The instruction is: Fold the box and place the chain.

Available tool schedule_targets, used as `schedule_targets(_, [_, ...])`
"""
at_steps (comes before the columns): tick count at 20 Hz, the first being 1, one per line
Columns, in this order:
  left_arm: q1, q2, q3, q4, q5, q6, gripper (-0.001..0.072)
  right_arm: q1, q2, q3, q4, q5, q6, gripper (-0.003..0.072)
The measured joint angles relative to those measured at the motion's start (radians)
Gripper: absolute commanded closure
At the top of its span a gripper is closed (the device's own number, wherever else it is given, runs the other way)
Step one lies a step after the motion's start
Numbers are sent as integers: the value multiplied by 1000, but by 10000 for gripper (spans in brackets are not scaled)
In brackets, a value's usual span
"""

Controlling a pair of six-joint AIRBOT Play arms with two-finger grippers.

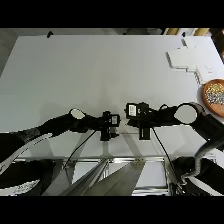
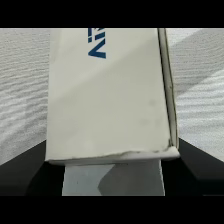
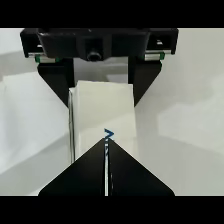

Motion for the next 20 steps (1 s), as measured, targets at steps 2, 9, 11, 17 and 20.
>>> schedule_targets(2, [0, 0, 0, 0, 0, 0, 505, -5, -24, 0, -9, 24, 0, 669])
schedule_targets(9, [0, 0, 0, 0, 0, 0, 505, -10, -75, -1, -26, 61, 0, 669])
schedule_targets(11, [0, 0, 0, 0, 0, 0, 505, -10, -79, -6, -30, 65, 0, 669])
schedule_targets(17, [0, 0, 0, 1, -1, 1, 505, -10, -82, -50, -36, 61, 0, 668])
schedule_targets(20, [0, 0, 0, 0, 0, 0, 505, -10, -84, -64, -37, 48, 0, 668])
